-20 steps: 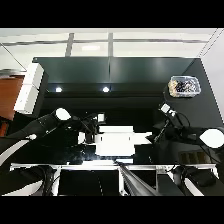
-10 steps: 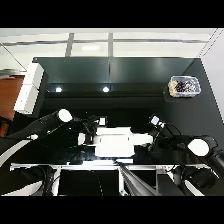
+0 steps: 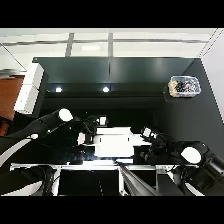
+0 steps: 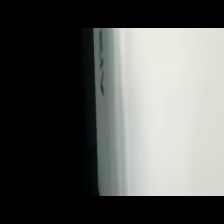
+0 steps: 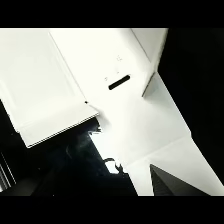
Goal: Fold the box and place the chain.
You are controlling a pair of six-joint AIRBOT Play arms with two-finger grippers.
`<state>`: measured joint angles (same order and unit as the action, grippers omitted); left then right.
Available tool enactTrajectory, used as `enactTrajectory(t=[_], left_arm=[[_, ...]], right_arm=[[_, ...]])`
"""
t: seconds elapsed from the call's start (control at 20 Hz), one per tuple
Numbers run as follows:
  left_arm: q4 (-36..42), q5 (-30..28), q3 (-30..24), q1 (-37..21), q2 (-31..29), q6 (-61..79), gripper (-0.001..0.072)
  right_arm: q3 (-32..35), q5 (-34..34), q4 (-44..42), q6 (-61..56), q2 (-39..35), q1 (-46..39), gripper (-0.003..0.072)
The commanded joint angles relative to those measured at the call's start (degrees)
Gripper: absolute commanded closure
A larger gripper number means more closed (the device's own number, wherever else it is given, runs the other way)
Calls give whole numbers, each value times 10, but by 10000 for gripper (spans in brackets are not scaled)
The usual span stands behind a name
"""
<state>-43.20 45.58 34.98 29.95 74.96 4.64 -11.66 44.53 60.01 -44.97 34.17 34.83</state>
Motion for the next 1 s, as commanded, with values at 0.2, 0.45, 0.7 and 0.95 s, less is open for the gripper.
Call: enactTrajectory(t=[0.2,0.45,0.7,0.95], left_arm=[[2,0,2,0,0,-6,681],[2,0,2,0,3,-6,681],[2,-1,2,0,3,-6,681],[2,-1,2,0,3,-6,681]], right_arm=[[18,-76,0,61,0,64,-15],[18,-121,0,103,26,76,-15],[17,-150,-18,127,63,108,-14],[17,-153,-20,127,64,120,-14]])
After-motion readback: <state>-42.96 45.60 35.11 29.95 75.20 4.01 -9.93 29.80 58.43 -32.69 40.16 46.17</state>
